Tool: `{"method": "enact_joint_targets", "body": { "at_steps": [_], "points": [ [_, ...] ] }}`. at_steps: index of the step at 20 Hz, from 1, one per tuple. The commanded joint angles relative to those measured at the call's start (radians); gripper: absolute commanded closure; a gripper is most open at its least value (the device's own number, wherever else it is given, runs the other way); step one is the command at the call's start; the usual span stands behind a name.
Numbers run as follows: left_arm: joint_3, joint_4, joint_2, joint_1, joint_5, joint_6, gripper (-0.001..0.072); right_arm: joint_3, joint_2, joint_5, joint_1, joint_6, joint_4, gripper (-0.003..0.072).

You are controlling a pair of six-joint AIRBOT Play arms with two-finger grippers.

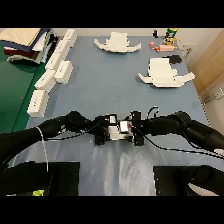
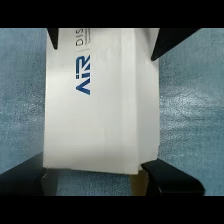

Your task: Fold the box.

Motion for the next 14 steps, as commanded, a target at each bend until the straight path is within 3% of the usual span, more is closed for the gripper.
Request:
{"method": "enact_joint_targets", "body": {
  "at_steps": [1,14],
  "points": [
    [0.0,0.0,0.0,0.001,0.0,0.0,0.0287,0.0,-0.005,0.022,0.003,-0.003,-0.025,0.0094],
    [0.0,0.0,0.0,0.001,0.0,0.001,0.0287,0.01,0.033,0.04,0.003,0.0,-0.023,0.0106]
  ]
}}
